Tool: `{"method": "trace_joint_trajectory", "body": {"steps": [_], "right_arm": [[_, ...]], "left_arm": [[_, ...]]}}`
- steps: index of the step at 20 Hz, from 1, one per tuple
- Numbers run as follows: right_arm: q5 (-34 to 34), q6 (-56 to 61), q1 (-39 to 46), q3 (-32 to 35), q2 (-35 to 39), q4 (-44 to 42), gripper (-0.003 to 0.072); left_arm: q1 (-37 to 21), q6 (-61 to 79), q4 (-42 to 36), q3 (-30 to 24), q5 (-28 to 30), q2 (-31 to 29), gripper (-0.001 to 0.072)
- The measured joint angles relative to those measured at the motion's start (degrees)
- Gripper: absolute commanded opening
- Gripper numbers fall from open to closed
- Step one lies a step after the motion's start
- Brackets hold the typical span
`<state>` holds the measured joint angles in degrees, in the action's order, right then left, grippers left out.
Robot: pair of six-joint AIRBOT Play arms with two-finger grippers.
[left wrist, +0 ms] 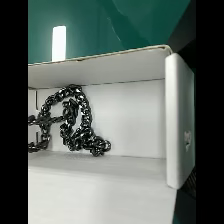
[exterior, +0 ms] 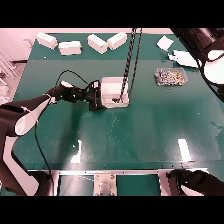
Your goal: Fold the box and place the chain.
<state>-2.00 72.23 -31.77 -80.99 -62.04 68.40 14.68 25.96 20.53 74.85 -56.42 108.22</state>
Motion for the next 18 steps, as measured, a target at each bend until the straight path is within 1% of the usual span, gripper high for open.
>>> {"method": "trace_joint_trajectory", "body": {"steps": [15, 18], "right_arm": [[1.0, -0.9, 0.1, -0.7, -1.7, 0.2, 0.0009], [-0.3, -0.8, 0.1, -0.7, -2.6, 0.2, 0.0009]], "left_arm": [[0.0, 0.0, 0.0, 0.0, 0.0, 0.0, 0.0580], [0.0, 0.0, 0.0, 0.0, 0.0, 0.0, 0.0580]]}}
